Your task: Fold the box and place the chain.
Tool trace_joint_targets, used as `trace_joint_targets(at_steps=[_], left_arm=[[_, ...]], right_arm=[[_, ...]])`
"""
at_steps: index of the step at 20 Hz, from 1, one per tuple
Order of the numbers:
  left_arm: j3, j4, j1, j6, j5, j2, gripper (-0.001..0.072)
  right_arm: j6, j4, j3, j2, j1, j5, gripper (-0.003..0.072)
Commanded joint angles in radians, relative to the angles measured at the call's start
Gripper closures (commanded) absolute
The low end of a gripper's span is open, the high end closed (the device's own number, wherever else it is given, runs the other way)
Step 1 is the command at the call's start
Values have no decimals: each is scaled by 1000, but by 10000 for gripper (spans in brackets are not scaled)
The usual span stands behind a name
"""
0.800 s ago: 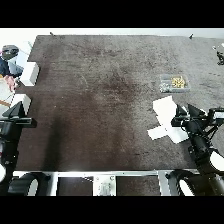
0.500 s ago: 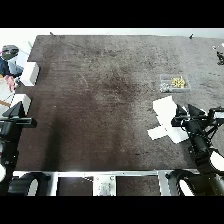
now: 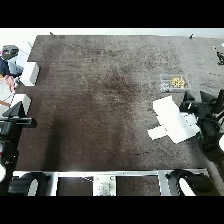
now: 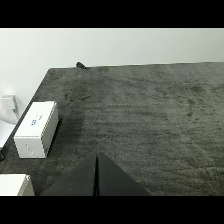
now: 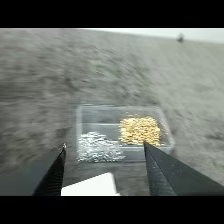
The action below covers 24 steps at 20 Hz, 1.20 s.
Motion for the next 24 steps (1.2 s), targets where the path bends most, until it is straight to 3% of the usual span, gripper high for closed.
trace_joint_targets(at_steps=[1,3,9,12,15,18,24], left_arm=[[-1,0,0,0,0,0,699],[0,0,0,0,0,0,699],[0,0,0,0,0,0,699],[0,0,0,0,0,0,699],[0,0,0,0,0,0,699],[-1,0,0,0,0,0,699],[0,0,0,0,0,0,699]], right_arm=[[25,28,138,-207,-193,257,152],[70,-27,213,-326,-348,484,152],[567,-713,592,-710,-740,1123,152],[694,-898,819,-905,-827,1371,152],[753,-1002,1017,-1073,-858,1534,152],[763,-1079,1171,-1201,-857,1624,152],[758,-1106,1359,-1411,-855,1833,213]])
